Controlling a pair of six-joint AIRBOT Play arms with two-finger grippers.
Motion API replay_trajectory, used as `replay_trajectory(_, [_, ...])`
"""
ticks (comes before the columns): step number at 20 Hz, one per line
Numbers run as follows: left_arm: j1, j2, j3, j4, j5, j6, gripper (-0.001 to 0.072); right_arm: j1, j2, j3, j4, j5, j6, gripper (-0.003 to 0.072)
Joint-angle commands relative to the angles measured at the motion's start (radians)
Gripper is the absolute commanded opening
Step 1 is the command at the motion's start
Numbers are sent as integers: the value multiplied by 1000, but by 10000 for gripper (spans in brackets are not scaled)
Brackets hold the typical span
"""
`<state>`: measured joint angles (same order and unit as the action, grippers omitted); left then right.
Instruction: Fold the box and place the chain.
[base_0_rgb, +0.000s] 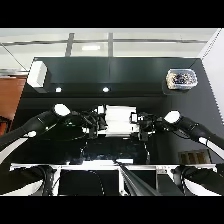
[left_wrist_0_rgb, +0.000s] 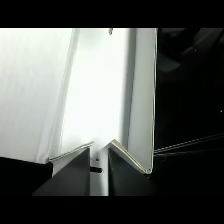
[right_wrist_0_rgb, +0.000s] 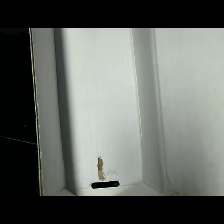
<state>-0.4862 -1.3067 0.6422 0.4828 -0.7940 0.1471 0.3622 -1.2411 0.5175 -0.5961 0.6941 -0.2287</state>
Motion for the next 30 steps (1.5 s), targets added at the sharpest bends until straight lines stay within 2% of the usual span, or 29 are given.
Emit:
replay_trajectory(1, [0, -19, 1, -18, -3, 0, 34, 1, -1, 0, 0, 0, 0, 133])
replay_trajectory(3, [-1, -19, 1, -19, -4, 0, 74, 1, -1, 0, 0, 0, 0, 133])
replay_trajectory(4, [-8, -19, 1, -24, 2, 4, 222, 1, -1, 0, 0, 0, 0, 133])
replay_trajectory(5, [-19, -19, 1, -24, 11, 6, 325, 1, -1, 0, 0, 0, 0, 133])
replay_trajectory(6, [-26, -19, 2, -14, 12, 6, 326, 1, -1, 0, 0, -1, 0, 133])
replay_trajectory(7, [-30, -19, 2, -6, 12, 6, 217, 1, -1, 0, 0, -1, 0, 133])
replay_trajectory(8, [-36, -19, 2, 5, 15, 6, 161, 1, -1, 0, 0, -1, 0, 133])
replay_trajectory(9, [-37, -19, 2, 6, 23, 5, 184, 1, -1, 0, 0, -1, 0, 133])
replay_trajectory(10, [-39, -19, 2, 6, 35, 5, 350, 1, -1, 0, 0, -2, 0, 133])
replay_trajectory(11, [-39, -19, 2, 8, 43, 4, 351, 1, -1, 0, 0, -2, 0, 133])
replay_trajectory(12, [-39, -19, 5, 12, 52, -7, 238, 1, -1, 0, 0, -2, 0, 133])
replay_trajectory(13, [-37, -15, 15, 40, 52, -36, 40, 1, -1, 0, 0, -2, 0, 133])
replay_trajectory(14, [-27, -5, 30, 84, 26, -125, 27, 1, -1, 0, 0, -2, 0, 133])
replay_trajectory(17, [99, 59, 49, 188, -200, -348, 24, 1, -1, 0, 0, -3, 0, 133])
replay_trajectory(20, [293, 151, 48, 356, -282, -708, 24, 1, -1, 0, 0, -3, 0, 133])
replay_trajectory(23, [500, 164, 44, 459, -328, -1038, 25, 1, -1, 0, 0, -3, 0, 133])
replay_trajectory(25, [637, 145, -3, 452, -322, -1400, 25, 1, -1, 0, 0, -3, 0, 133])
replay_trajectory(28, [756, 81, -89, 359, -401, -1399, 25, 1, -1, 0, 0, -3, 0, 133])
replay_trajectory(30, [743, 21, -120, 320, -430, -1324, 23, 1, -1, 0, 0, -3, 0, 133])
